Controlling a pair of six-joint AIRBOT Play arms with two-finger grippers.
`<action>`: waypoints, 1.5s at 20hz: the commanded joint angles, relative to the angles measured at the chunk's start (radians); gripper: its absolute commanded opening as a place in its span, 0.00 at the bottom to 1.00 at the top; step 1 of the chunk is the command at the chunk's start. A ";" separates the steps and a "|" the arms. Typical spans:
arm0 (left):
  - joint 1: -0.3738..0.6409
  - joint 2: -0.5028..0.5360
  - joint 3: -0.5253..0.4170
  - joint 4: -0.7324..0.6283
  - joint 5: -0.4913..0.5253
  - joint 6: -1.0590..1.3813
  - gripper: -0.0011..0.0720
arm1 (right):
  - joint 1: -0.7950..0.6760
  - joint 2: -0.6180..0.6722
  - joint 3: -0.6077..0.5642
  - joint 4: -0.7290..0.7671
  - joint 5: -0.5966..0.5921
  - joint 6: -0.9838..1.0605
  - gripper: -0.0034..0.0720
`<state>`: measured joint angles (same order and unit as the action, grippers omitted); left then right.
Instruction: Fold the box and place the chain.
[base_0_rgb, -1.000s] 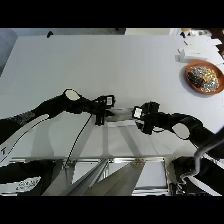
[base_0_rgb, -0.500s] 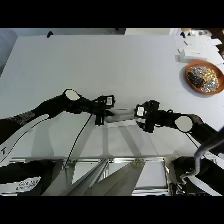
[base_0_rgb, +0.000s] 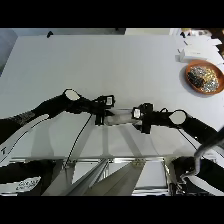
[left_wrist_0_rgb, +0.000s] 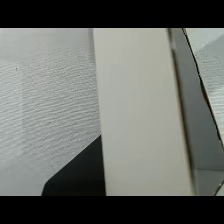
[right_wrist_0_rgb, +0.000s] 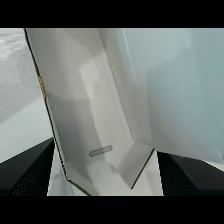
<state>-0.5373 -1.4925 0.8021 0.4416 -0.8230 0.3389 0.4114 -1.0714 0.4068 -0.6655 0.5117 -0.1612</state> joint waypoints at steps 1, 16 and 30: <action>0.000 0.000 0.000 0.000 0.000 0.000 0.02 | -0.047 -0.028 0.000 0.063 0.029 -0.061 0.96; 0.000 0.000 0.000 0.000 0.000 0.000 0.02 | -0.090 -0.126 0.001 0.264 0.138 -0.346 0.89; 0.000 0.000 0.000 0.001 0.000 0.000 0.02 | -0.090 -0.147 0.000 0.285 0.154 -0.371 0.58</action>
